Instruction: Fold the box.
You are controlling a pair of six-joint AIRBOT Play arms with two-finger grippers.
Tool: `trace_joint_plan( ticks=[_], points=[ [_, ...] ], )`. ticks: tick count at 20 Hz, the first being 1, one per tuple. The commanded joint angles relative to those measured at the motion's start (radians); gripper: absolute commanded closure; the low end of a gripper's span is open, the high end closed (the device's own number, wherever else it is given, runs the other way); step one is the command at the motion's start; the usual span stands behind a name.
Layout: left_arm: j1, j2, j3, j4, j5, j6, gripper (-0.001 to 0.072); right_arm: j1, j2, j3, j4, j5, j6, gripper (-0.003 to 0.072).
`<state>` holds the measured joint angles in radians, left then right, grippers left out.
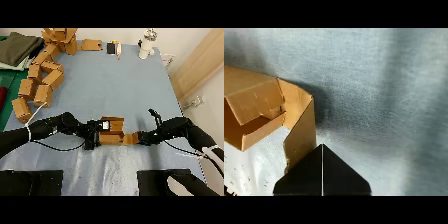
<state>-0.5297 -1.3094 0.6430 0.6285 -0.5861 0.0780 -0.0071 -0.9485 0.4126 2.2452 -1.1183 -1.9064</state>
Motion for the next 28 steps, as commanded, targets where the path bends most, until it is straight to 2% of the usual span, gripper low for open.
trace_joint_plan(
  ticks=[1,7,10,12,18,19,20,23,26,28],
  points=[
    [0.0,-0.001,0.0,0.0,0.0,0.0,0.0258,0.003,-0.022,-0.013,0.07,0.003,-0.058,0.0684],
    [0.0,-0.001,0.0,0.0,0.0,0.0,0.0258,0.005,-0.023,-0.011,0.211,0.021,-0.104,0.0683],
    [0.0,-0.001,0.0,0.0,0.0,0.0,0.0257,0.027,-0.023,-0.003,0.235,0.022,-0.103,0.0678],
    [0.0,-0.001,0.0,0.0,0.0,0.001,0.0258,0.055,-0.023,0.005,0.235,0.026,-0.103,0.0532],
    [0.0,-0.001,0.0,0.0,0.0,0.0,0.0258,0.11,-0.023,0.077,0.23,0.025,-0.102,0.0519],
    [0.0,-0.001,0.0,0.0,0.0,0.0,0.0257,0.11,-0.023,0.09,0.23,0.024,-0.102,0.0454],
    [0.0,-0.001,0.0,0.0,0.0,0.0,0.0258,0.11,-0.023,0.097,0.23,0.022,-0.101,0.0351],
    [0.0,-0.001,0.0,0.0,0.0,0.0,0.0258,0.122,-0.025,0.099,0.223,0.023,-0.1,0.0342],
    [0.0,-0.001,0.0,0.0,0.0,0.0,0.0257,0.213,-0.033,0.1,0.21,0.082,-0.082,0.0343],
    [0.0,-0.001,0.0,0.0,0.0,0.0,0.0257,0.31,-0.035,0.119,0.106,0.129,0.023,0.0345]
  ],
)
